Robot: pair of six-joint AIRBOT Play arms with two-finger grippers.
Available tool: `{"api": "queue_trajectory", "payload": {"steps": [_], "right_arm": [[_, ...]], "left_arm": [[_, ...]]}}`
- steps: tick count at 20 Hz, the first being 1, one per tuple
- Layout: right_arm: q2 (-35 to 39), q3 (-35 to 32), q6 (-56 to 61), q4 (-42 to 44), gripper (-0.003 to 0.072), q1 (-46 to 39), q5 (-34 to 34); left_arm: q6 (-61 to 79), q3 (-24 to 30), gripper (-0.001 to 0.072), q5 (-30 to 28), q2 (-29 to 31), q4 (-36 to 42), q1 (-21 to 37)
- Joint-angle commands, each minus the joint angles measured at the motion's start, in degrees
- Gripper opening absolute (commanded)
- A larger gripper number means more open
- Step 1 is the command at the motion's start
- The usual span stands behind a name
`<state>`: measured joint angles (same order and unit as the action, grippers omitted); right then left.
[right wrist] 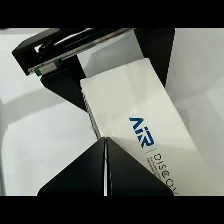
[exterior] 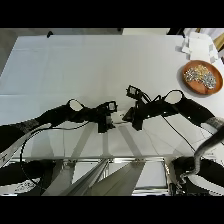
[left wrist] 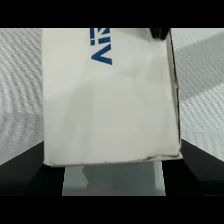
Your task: Fold the box and place the chain.
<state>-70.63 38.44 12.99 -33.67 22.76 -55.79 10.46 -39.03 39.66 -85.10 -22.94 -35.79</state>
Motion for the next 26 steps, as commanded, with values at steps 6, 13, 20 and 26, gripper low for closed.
{"api": "queue_trajectory", "payload": {"steps": [6,13,20,26], "right_arm": [[-0.11,-1.68,0.00,-3.50,0.0010,-0.02,2.62],[-2.08,-1.68,0.02,-3.39,0.0010,0.04,4.15],[3.30,-1.64,0.02,-3.39,0.0010,0.02,4.85],[17.09,-1.51,16.76,-12.02,0.0010,-0.04,7.82]], "left_arm": [[-0.02,0.02,0.0251,0.02,0.04,0.00,-0.02],[0.00,0.02,0.0251,0.00,0.04,0.00,-0.02],[0.00,0.02,0.0251,0.00,0.04,0.00,-0.02],[-0.02,0.02,0.0251,0.04,0.04,0.00,-0.02]]}}
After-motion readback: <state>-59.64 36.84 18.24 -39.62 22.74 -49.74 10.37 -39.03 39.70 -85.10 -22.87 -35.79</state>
